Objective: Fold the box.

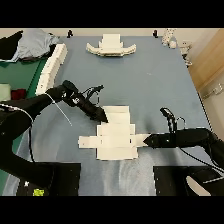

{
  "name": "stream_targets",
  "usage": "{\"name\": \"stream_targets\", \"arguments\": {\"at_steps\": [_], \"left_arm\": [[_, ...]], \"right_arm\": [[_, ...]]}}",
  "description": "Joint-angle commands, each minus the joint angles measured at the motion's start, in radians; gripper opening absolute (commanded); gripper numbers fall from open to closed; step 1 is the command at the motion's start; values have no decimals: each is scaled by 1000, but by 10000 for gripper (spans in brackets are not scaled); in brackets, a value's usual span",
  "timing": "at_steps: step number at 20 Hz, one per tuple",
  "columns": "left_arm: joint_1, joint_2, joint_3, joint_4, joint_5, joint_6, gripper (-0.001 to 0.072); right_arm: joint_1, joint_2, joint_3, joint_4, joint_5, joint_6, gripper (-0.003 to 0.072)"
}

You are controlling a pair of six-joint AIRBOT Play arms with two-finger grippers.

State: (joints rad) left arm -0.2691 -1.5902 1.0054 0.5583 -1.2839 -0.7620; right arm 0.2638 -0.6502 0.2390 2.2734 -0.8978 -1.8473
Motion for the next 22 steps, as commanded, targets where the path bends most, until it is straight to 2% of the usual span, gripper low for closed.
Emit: {"name": "stream_targets", "arguments": {"at_steps": [1, 5, 6, 9, 14, 17, 18, 19, 22], "left_arm": [[-10, -8, 15, 1, -4, 39, 327], [-10, -8, 25, 3, -25, 89, 325], [-10, -7, 31, 5, -37, 97, 287], [-12, -7, 51, 55, -74, 100, 288], [-12, -8, 52, 63, -149, 112, 287], [-15, -10, 52, 66, -149, 112, 286], [-22, -12, 52, 66, -145, 112, 243], [-31, -14, 52, 68, -144, 131, 107], [-45, -14, 52, 65, -116, 142, 105]], "right_arm": [[1, 1, 0, 1, -12, 1, -2], [1, 1, -1, -4, -28, 1, -2], [0, 1, 0, -4, -28, 1, -2], [0, 1, 0, -4, -27, 1, -2], [0, 1, 0, -9, -27, 1, -2], [0, 1, 0, -14, -26, 1, -2], [0, 1, 0, -16, -26, 1, -2], [0, 1, 0, -16, -26, 2, -2], [0, 1, 0, -18, -26, 7, -2]]}}
